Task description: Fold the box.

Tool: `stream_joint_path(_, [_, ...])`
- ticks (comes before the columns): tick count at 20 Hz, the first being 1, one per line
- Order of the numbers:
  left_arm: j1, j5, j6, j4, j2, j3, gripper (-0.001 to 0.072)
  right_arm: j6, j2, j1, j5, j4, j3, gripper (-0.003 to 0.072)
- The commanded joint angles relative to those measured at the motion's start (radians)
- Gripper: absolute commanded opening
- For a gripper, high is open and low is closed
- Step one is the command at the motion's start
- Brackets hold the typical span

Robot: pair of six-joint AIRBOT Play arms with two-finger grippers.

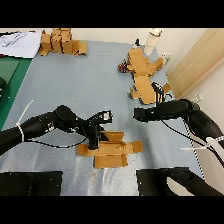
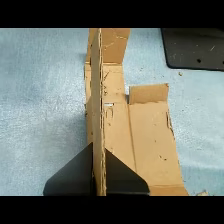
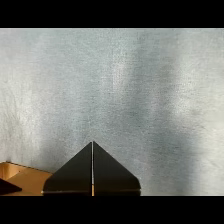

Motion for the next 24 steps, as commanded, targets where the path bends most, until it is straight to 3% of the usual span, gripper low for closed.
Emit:
stream_joint_path(1, [0.005,-0.001,0.008,-0.003,-0.001,0.001,0.0013,0.000,0.000,0.001,0.001,0.000,0.000,0.0005])
stream_joint_path(9, [0.006,0.010,0.007,-0.003,-0.011,0.001,0.0013,0.000,0.001,0.001,-0.016,-0.018,0.000,0.0003])
stream_joint_path(12, [0.005,0.013,0.007,-0.004,-0.011,0.001,0.0013,0.003,0.010,0.045,-0.155,-0.114,0.000,0.0003])
stream_joint_path(15, [0.005,0.013,0.007,-0.003,-0.011,0.001,0.0013,0.109,0.056,0.198,-0.268,-0.336,-0.016,0.0002])
stream_joint_path(18, [0.005,0.014,0.007,-0.003,-0.011,0.001,0.0014,0.208,0.174,0.402,-0.304,-0.426,-0.093,0.0002])
stream_joint_path(21, [0.005,0.013,0.007,-0.004,-0.011,0.001,0.0013,0.239,0.336,0.638,-0.277,-0.430,-0.217,0.0002])
stream_joint_path(24, [0.004,0.014,0.007,-0.004,-0.011,0.001,0.0013,0.224,0.469,0.880,-0.177,-0.427,-0.291,0.0002])
